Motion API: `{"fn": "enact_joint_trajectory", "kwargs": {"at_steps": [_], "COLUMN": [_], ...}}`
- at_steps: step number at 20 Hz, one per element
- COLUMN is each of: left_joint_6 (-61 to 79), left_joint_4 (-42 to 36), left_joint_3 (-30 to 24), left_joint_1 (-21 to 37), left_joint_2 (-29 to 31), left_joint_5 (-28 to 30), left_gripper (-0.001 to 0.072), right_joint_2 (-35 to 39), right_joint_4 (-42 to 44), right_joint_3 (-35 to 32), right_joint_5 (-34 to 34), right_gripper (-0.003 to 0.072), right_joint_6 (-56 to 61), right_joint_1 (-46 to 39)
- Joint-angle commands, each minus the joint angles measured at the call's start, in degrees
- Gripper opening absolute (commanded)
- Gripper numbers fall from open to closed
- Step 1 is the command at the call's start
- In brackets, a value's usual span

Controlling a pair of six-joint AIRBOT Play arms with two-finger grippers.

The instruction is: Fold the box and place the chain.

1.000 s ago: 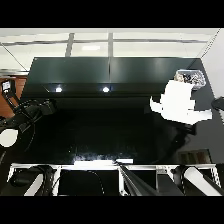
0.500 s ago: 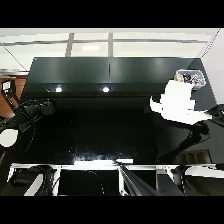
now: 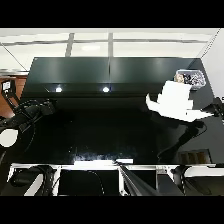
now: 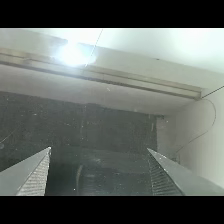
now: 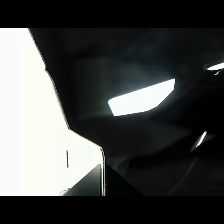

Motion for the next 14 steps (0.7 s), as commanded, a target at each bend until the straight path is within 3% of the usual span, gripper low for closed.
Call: {"fn": "enact_joint_trajectory", "kwargs": {"at_steps": [1,4,6,9,12,14], "left_joint_6": [0.0,-0.02,-0.02,0.0,0.04,0.11], "left_joint_4": [0.0,-0.07,-0.66,-2.23,-2.97,-3.21], "left_joint_3": [-0.04,-0.04,-0.04,-0.07,-0.07,-0.07], "left_joint_1": [0.04,0.04,0.02,-0.07,-1.97,-4.33], "left_joint_2": [-0.04,-0.11,-0.11,-0.13,-0.17,-1.16], "left_joint_5": [-0.02,-0.04,0.0,-0.04,-0.2,0.74], "left_gripper": [0.0706,0.0706,0.0706,0.0705,0.0706,0.0705], "right_joint_2": [2.05,6.08,11.13,19.87,28.72,32.41], "right_joint_4": [3.52,8.28,9.29,19.47,35.32,40.96], "right_joint_3": [0.63,-0.5,-5.09,-18.45,-34.8,-41.27], "right_joint_5": [4.63,5.64,1.03,-6.95,-13.6,-20.68], "right_gripper": [0.001,0.001,0.0009,0.0009,0.001,0.0009], "right_joint_6": [-0.7,-3.08,-4.68,-11.87,-23.17,-24.92], "right_joint_1": [0.96,5.51,9.25,14.36,21.11,27.1]}}
